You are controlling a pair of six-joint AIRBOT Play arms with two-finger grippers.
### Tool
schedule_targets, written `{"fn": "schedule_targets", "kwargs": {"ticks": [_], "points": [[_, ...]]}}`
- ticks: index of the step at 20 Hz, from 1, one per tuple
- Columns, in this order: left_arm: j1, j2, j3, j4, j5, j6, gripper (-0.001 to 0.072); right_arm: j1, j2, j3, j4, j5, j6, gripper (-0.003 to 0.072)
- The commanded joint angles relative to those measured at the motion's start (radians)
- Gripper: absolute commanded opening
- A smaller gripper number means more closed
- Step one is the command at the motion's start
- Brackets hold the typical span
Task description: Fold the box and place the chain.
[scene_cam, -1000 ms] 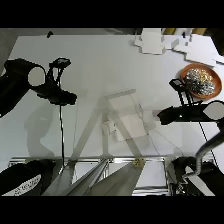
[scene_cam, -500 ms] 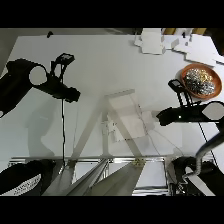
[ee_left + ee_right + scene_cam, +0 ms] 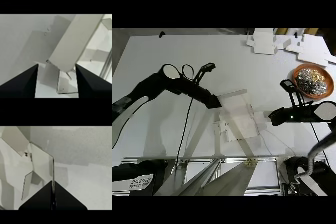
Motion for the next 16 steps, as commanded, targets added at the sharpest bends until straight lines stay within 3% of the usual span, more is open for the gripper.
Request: {"fn": "schedule_targets", "kwargs": {"ticks": [1, 7, 11, 13, 16], "points": [[-0.002, -0.112, 0.000, -0.097, -0.083, 0.129, 0.0512, 0.001, 0.001, 0.000, 0.000, 0.000, 0.000, 0.0017], [-0.009, -0.213, 0.000, -0.317, -0.111, 0.293, 0.0508, 0.001, 0.001, 0.000, 0.000, 0.000, 0.000, 0.0017], [-0.051, -0.216, 0.000, -0.335, -0.056, 0.363, 0.0452, 0.001, 0.001, 0.000, 0.000, 0.000, 0.000, 0.0017], [-0.064, -0.216, 0.000, -0.329, -0.015, 0.367, 0.0239, 0.001, 0.001, 0.000, 0.000, 0.001, 0.000, 0.0017], [-0.060, -0.213, 0.000, -0.328, -0.008, 0.413, 0.0004, 0.001, 0.001, 0.000, 0.002, 0.002, 0.000, 0.0018]]}}
